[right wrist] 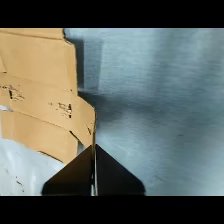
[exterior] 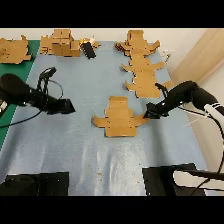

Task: Fold the box.

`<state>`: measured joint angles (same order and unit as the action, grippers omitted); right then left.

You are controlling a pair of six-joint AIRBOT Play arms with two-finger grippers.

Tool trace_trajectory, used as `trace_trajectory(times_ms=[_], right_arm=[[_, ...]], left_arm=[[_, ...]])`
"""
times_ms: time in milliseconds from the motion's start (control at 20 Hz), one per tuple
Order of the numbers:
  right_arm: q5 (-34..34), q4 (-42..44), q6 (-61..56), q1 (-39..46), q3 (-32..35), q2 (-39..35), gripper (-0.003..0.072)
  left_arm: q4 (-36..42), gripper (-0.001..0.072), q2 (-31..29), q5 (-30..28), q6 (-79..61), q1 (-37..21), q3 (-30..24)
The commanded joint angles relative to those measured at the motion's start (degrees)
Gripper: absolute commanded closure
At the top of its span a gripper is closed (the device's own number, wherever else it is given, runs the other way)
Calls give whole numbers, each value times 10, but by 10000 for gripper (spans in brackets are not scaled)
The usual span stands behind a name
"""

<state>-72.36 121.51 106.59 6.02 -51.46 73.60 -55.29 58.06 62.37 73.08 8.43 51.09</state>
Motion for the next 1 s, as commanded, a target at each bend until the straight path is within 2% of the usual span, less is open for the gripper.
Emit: trace_trajectory(times_ms=[0,250,450,550,950], right_arm=[[63,-7,-35,-49,39,-20,436],[75,-21,-37,-58,39,1,438],[63,-133,-84,-57,32,-4,437],[59,-158,-92,-57,27,-6,437],[63,-104,-77,-58,24,4,439]], left_arm=[[13,189,-56,-7,-17,-21,-83],[29,188,-71,1,-18,-21,-107],[30,188,-71,13,-18,-21,-107],[30,188,-71,10,-18,-21,-107],[30,188,-71,-1,-27,-21,-107]])
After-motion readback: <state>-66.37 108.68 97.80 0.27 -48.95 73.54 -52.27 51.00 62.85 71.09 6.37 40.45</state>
